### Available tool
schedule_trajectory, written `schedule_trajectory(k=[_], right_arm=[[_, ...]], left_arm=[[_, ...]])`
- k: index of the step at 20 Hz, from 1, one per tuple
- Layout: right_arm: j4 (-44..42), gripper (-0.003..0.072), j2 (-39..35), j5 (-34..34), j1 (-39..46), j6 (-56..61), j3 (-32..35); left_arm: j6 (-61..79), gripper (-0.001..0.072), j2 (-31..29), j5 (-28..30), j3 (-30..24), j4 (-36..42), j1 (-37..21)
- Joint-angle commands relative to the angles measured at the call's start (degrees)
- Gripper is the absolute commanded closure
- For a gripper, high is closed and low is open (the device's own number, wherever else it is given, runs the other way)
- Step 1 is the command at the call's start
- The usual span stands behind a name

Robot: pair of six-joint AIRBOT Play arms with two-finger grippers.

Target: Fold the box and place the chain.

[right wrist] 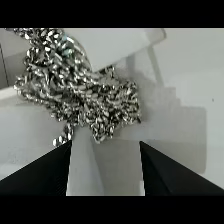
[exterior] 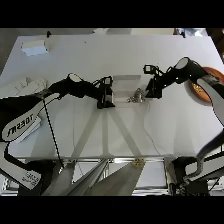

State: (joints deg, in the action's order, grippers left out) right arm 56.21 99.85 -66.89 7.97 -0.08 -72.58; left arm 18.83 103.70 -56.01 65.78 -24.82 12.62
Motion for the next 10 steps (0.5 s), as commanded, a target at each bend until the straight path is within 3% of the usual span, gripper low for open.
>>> schedule_trajectory(k=[1,2,3,4,10], right_arm=[[-2.01,0.0219,1.25,1.07,-1.88,-3.45,0.02],[-1.49,0.0290,1.29,2.05,-2.69,-3.41,0.02],[-0.11,0.0448,1.29,2.71,-3.39,-3.41,0.02],[2.10,0.0679,1.22,2.89,-4.00,-3.28,0.00],[11.39,0.0676,-2.47,2.84,-3.52,9.27,-0.02]], left_arm=[[0.02,0.0428,-0.04,0.02,0.04,-0.02,0.00],[0.02,0.0428,-0.04,0.02,0.04,-0.02,0.00],[0.02,0.0428,-0.04,0.02,0.04,-0.02,0.00],[0.02,0.0428,-0.04,0.02,0.04,-0.02,0.00],[0.02,0.0428,-0.04,-0.02,0.04,-0.02,0.00]])
